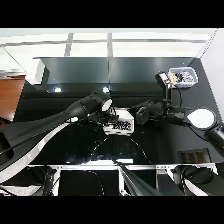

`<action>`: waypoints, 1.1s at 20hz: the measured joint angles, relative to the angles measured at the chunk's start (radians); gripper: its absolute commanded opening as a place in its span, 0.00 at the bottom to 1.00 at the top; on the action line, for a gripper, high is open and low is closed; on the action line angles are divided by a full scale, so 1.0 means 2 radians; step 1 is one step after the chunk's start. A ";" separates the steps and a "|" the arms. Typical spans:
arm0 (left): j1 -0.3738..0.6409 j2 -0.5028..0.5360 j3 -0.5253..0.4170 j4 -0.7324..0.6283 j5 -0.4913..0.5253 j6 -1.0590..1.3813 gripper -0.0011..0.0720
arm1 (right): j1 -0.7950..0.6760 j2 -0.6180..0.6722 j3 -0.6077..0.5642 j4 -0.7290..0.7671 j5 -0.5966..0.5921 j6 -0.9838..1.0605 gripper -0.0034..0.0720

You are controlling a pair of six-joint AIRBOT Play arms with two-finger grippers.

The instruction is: Fold the box and place the chain.

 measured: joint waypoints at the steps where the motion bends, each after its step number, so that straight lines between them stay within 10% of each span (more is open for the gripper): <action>1: 0.000 0.000 0.000 0.000 0.000 0.000 0.06 | 0.000 0.000 0.000 -0.010 -0.008 0.000 0.53; 5: 0.000 -0.001 0.000 0.000 -0.001 0.000 0.07 | -0.007 0.000 0.000 -0.051 -0.022 0.000 0.53; 9: 0.003 0.001 -0.001 -0.018 -0.003 -0.003 0.59 | -0.014 0.000 0.000 -0.065 -0.022 -0.001 0.53; 22: 0.036 0.154 -0.064 0.035 -0.007 -0.004 0.59 | -0.022 0.000 0.000 -0.074 0.000 -0.001 0.53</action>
